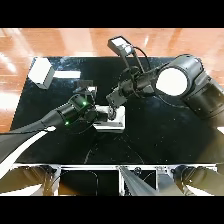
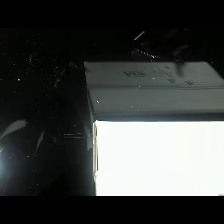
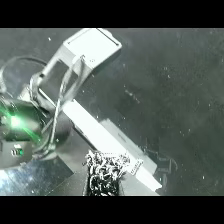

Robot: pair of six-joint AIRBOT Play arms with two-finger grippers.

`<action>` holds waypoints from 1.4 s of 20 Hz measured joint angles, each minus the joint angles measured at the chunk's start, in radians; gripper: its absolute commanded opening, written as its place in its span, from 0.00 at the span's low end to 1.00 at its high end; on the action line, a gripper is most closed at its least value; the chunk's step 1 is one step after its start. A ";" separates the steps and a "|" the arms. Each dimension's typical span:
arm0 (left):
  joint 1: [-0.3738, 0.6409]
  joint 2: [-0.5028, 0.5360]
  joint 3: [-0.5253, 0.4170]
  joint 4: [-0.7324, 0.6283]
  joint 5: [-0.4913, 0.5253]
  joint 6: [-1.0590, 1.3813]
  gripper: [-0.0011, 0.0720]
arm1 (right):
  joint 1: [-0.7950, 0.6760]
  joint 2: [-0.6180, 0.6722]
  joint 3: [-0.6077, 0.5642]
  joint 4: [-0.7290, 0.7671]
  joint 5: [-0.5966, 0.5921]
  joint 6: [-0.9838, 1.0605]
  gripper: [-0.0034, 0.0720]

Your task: Fold the box and place the chain.

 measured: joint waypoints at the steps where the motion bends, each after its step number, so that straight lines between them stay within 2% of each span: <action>1: 0.000 0.000 0.000 0.000 0.000 0.000 0.04 | 0.000 0.006 0.000 -0.003 0.002 -0.002 0.09; 12: 0.000 0.000 0.000 0.000 0.004 0.000 0.04 | 0.000 0.100 0.000 -0.097 0.143 0.054 0.09; 18: 0.000 0.000 0.000 0.000 0.004 0.000 0.04 | 0.000 0.105 -0.013 -0.047 0.158 0.066 0.09; 28: 0.000 0.000 0.000 0.000 0.002 0.000 0.04 | 0.002 0.037 -0.104 0.052 -0.020 0.064 0.08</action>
